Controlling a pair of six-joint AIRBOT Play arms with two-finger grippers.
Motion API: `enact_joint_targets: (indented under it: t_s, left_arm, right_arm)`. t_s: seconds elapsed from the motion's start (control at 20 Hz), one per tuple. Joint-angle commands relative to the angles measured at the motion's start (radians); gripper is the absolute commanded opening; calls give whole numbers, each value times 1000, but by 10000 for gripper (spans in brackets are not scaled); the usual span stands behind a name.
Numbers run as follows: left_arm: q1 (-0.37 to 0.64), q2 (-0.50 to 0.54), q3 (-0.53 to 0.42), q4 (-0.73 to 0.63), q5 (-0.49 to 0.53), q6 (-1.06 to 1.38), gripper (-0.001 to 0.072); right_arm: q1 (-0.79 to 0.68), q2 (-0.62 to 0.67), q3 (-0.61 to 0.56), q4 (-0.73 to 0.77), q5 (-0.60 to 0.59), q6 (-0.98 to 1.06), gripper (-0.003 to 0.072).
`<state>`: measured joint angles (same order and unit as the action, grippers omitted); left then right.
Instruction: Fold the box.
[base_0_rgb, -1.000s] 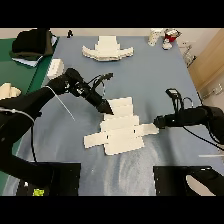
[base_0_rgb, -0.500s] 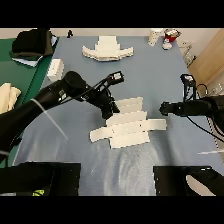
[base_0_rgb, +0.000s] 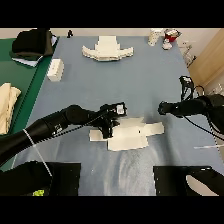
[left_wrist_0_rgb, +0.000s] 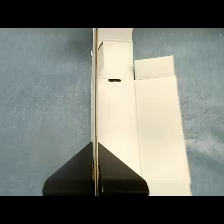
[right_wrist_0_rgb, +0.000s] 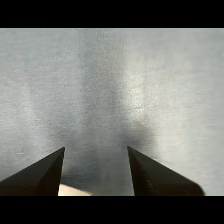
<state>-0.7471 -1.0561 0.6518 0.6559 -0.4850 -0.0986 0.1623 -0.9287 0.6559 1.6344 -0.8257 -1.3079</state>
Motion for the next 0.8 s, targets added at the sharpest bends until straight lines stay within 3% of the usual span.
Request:
enact_joint_targets:
  t_s: [0.0,0.35,0.6,0.75]
  left_arm:
    - [-24,-10,-41,3,55,13,15]
    - [-24,-29,-41,3,52,9,16]
    - [-24,-29,-41,3,-60,5,16]
    - [-24,-29,-41,2,1,5,16]
  right_arm:
    - [0,-20,1,43,11,11,602]
    - [0,-20,1,50,10,11,600]
    - [0,-20,1,50,10,11,599]
    - [0,-20,1,51,10,11,599]
